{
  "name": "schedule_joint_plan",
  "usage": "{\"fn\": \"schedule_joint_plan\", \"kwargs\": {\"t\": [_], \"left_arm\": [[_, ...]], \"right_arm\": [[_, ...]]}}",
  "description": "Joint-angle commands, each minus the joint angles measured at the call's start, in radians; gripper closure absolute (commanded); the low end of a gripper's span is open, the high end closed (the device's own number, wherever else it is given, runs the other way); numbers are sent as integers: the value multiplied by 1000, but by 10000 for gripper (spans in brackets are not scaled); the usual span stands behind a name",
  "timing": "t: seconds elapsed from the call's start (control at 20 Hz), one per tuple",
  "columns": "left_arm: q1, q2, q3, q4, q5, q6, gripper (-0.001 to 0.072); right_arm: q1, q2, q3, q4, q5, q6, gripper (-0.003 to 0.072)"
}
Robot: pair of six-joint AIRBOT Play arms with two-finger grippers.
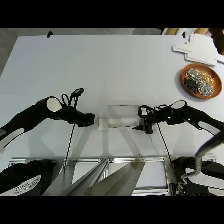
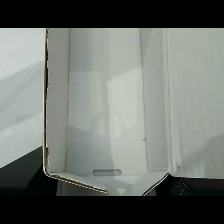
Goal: Fold the box and place the chain.
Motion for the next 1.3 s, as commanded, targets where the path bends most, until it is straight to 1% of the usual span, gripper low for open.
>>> {"fn": "schedule_joint_plan", "kwargs": {"t": [0.0,0.2,0.5,0.65,0.8,0.85,0.9,0.95,1.0,1.25], "left_arm": [[-15,-50,-1,-46,9,-9,706],[-39,-46,-1,-146,13,53,705],[-42,57,0,-183,13,65,697],[-58,72,0,-217,22,65,695],[-89,71,2,-224,56,67,694],[-98,71,2,-229,66,72,682],[-105,71,2,-233,73,88,603],[-111,71,2,-233,78,96,473],[-114,70,2,-233,81,95,417],[-136,69,2,-235,114,95,417]], "right_arm": [[1,1,0,0,0,0,278],[1,1,0,0,0,0,278],[1,1,0,0,0,0,278],[1,1,0,0,0,0,278],[1,1,-1,0,0,0,278],[1,1,0,0,0,0,278],[1,1,0,0,0,0,278],[1,1,0,0,0,0,278],[1,1,0,0,0,0,278],[1,1,0,0,0,0,278]]}}
